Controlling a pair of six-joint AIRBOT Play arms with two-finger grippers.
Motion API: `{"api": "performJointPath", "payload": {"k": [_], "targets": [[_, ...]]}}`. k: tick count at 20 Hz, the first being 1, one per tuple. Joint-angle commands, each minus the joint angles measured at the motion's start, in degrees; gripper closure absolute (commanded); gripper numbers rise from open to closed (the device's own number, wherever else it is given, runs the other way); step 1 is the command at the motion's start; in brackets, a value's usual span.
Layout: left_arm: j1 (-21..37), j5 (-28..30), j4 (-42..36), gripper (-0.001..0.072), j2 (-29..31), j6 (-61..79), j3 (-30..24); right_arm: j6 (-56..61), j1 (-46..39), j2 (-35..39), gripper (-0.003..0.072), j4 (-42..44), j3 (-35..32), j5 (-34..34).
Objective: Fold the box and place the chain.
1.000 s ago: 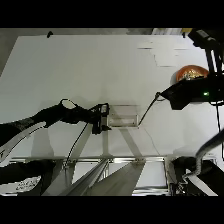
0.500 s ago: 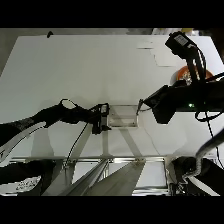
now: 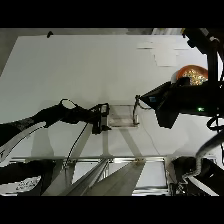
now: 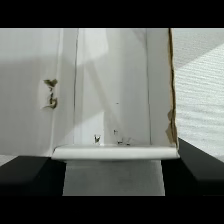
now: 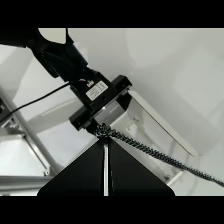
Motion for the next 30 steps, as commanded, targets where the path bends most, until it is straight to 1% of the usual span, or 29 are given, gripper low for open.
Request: {"api": "performJointPath", "payload": {"k": [1,7,9,11,13,15,17,19,21,25,30], "targets": [[-0.02,0.00,0.02,0.0488,0.02,0.02,0.02,0.04,0.09,0.28,0.0673,0.22,0.02,-1.46],[-0.02,0.00,0.02,0.0488,0.02,0.02,0.02,0.04,0.09,-2.23,0.0673,0.22,0.00,-3.06],[-0.02,0.00,0.02,0.0488,0.02,0.02,0.02,0.02,0.11,-3.37,0.0673,0.20,-0.02,-2.12],[-0.02,0.00,0.02,0.0488,0.02,0.02,0.02,-0.44,0.11,-4.31,0.0673,0.15,-0.28,0.33],[-0.02,0.00,0.02,0.0488,0.02,0.02,0.02,-0.68,0.55,-4.61,0.0673,0.13,-2.75,1.44],[-0.02,0.00,0.02,0.0488,0.02,0.02,0.02,-1.42,1.99,-4.59,0.0673,0.00,-7.28,1.25],[-0.02,0.00,0.02,0.0488,0.02,0.02,0.02,-1.75,3.56,-4.68,0.0673,0.00,-12.68,-1.97],[-0.02,0.00,0.02,0.0488,0.02,0.02,0.02,-1.99,4.46,-5.03,0.0673,0.00,-17.35,-6.99],[-0.02,-0.02,0.02,0.0488,0.02,0.02,0.02,-2.14,4.50,-6.29,0.0673,-0.02,-20.17,-10.60],[-0.02,0.00,0.02,0.0488,0.02,0.02,0.02,-4.70,4.50,-11.69,0.0673,0.04,-21.70,-15.19],[-0.02,0.00,0.02,0.0488,0.02,0.02,0.02,-7.43,5.03,-18.73,0.0672,0.17,-21.70,-16.68]]}}
